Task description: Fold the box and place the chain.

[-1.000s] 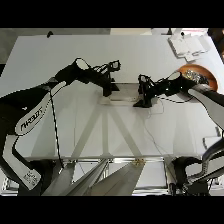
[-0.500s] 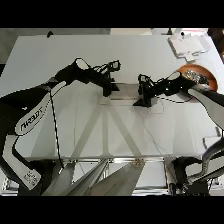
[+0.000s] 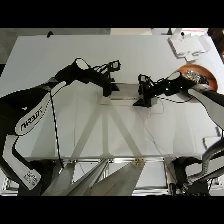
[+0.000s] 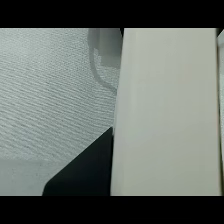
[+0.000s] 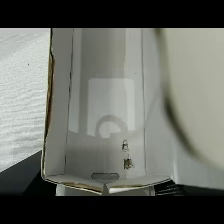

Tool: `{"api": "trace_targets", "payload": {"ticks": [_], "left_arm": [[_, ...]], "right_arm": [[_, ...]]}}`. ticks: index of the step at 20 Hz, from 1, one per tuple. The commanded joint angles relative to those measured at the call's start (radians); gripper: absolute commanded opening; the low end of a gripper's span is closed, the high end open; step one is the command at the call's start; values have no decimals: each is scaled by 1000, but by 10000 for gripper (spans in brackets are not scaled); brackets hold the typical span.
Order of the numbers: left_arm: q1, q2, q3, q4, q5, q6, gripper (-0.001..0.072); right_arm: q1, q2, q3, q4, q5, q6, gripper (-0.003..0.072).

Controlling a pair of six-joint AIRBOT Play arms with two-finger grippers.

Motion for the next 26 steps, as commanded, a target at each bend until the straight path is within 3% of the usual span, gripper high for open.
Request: {"api": "trace_targets", "payload": {"ticks": [1,3,6,9,10,12,13,14,23,26], "left_arm": [[0,-1,0,-4,1,0,17],[0,-1,0,-3,10,0,22],[2,-1,0,-3,14,0,180],[5,-1,0,-3,13,0,188],[5,0,0,-3,13,0,263],[10,0,0,-3,11,0,538],[16,3,0,0,5,-8,621],[23,8,0,14,-5,-24,648],[55,170,0,391,-121,-223,637],[53,208,0,430,-134,-329,636]], "right_arm": [[1,1,0,0,1,0,501],[1,1,0,0,1,0,501],[1,1,0,0,1,0,501],[1,1,0,0,1,0,501],[1,1,0,0,1,0,501],[1,1,0,0,1,0,501],[1,1,0,0,1,0,501],[1,1,0,0,1,0,501],[1,1,0,0,1,0,501],[1,1,0,0,1,0,501]]}}
